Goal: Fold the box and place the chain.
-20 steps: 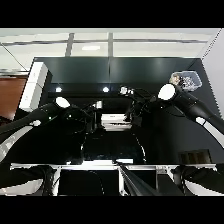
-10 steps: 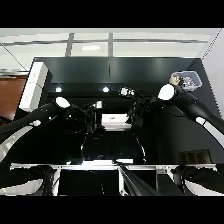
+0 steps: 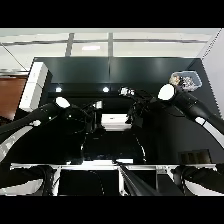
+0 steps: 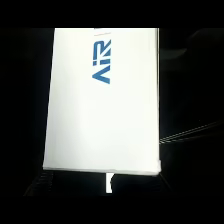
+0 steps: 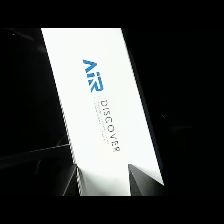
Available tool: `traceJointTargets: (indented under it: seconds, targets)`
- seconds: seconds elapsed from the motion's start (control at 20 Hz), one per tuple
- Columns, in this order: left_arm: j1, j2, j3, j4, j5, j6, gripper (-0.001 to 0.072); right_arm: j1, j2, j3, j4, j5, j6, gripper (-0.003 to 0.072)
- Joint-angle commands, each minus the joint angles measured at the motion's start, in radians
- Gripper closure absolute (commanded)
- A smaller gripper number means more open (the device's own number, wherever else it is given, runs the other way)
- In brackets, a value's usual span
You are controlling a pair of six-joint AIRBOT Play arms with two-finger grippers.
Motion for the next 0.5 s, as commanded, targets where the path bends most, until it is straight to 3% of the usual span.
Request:
traceJointTargets:
  seconds: [0.0, 0.45]
  targets:
    - [0.0, 0.0, 0.0, 0.0, 0.0, -0.002, 0.0245, 0.015, -0.008, 0.0, -0.005, -0.015, 0.0, 0.0314]
    - [0.0, 0.0, 0.0, 0.0, 0.001, -0.002, 0.0245, 0.018, 0.032, 0.001, 0.0, -0.023, 0.11, 0.0314]
